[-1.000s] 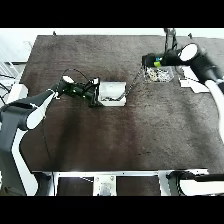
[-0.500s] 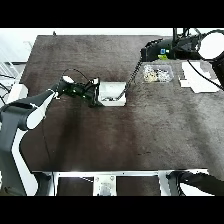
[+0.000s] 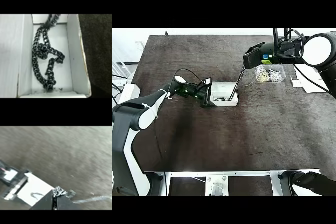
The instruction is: Fold the box and place the chain.
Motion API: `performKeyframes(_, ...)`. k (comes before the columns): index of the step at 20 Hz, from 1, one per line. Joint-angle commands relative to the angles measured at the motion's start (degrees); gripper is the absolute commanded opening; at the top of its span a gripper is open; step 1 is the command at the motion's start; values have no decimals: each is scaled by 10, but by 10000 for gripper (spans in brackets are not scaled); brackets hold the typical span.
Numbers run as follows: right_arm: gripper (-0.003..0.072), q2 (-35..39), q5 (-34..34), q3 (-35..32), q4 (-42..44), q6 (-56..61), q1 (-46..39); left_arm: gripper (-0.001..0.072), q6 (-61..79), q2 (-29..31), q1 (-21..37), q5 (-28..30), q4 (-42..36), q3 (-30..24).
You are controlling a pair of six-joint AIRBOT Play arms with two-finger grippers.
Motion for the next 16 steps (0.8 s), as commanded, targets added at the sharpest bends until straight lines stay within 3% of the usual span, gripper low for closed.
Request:
performKeyframes(1, 10, 7, 25, 0, -70, 14, -12, 651, 0, 0, 0, 0, 0, 0)
performKeyframes(10, 10, 85, 37, 4, -121, 39, -20, 651, 0, 0, 0, 0, 0, 0)
performKeyframes(16, 10, 63, 21, 2, -119, 39, 42, 651, 0, 0, 0, 0, 0, 0)
